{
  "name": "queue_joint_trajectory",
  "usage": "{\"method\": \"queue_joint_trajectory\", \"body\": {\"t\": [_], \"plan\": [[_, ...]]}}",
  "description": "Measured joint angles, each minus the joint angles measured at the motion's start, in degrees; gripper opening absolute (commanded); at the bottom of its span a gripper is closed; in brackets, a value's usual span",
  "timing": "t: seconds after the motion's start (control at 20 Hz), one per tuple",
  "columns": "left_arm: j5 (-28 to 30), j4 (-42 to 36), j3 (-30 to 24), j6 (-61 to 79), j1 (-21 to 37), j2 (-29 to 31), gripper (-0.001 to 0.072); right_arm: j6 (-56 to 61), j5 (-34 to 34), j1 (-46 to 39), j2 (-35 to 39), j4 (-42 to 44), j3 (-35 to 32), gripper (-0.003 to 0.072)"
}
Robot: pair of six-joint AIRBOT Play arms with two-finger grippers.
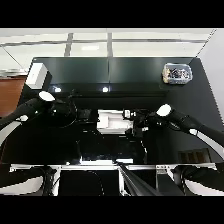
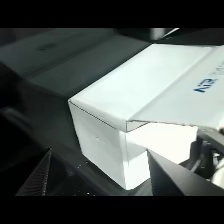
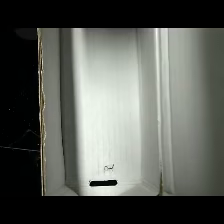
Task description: Fold the box and place the chain.
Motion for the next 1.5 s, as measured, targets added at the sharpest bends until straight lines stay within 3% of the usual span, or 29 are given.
{"method": "queue_joint_trajectory", "body": {"t": [0.1,0.35,0.4,1.15,1.5], "plan": [[0.28,2.32,1.38,-2.78,-1.46,0.02,0.0621,0.00,0.00,0.00,0.00,0.00,0.00,0.0129],[0.55,4.63,2.78,-7.26,-4.76,0.02,0.0591,0.00,0.00,0.00,0.00,0.00,0.00,0.0129],[0.57,4.81,2.97,-7.87,-5.33,0.02,0.0552,0.00,0.00,0.00,0.00,0.00,0.00,0.0129],[0.57,7.23,5.73,-16.81,-9.42,0.11,0.0552,0.00,-0.44,0.00,0.00,0.13,0.00,0.0129],[2.49,15.21,9.01,-24.70,-13.07,0.11,0.0551,0.00,-0.59,0.00,0.00,0.15,0.00,0.0129]]}}
